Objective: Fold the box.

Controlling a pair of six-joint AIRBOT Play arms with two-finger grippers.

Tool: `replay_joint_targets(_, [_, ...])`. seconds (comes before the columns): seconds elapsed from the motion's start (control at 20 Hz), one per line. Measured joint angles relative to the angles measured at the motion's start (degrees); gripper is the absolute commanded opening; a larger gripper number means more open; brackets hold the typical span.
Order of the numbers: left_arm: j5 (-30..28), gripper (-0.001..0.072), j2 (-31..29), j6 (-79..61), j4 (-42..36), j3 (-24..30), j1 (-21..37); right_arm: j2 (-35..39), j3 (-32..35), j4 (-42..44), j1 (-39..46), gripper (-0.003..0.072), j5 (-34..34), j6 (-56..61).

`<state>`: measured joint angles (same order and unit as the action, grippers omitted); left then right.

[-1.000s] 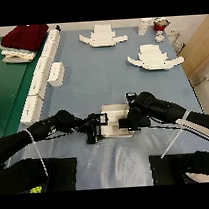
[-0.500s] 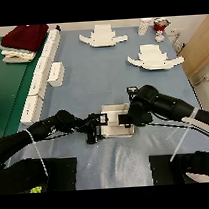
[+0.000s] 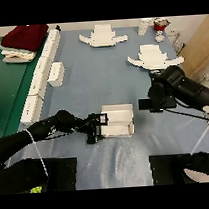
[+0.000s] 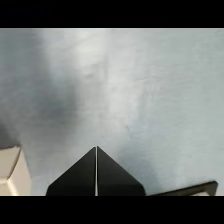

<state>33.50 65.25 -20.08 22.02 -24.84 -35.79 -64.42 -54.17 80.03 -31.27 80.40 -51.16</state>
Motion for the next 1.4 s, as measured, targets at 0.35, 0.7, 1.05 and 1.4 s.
replay_joint_targets(0.35, [0.0, 0.0432, 0.0, 0.0, 0.0, 0.0, 0.0, -9.8, 1.3, 35.7, 18.7, 0.0000, -13.6, -32.6])
replay_joint_targets(0.7, [0.0, 0.0432, 0.0, 0.0, 0.0, 0.0, 0.0, -16.9, -0.6, 60.2, 22.6, 0.0001, -4.8, -60.5])
replay_joint_targets(1.05, [0.0, 0.0432, 0.0, 0.0, 0.0, 0.0, 0.0, -15.0, 1.6, 59.6, 18.3, 0.0001, 0.6, -68.0])
replay_joint_targets(1.4, [0.0, 0.0432, 0.0, 0.0, 0.0, 0.0, 0.0, -1.6, 12.9, 57.7, 9.8, 0.0001, -13.5, -72.6])
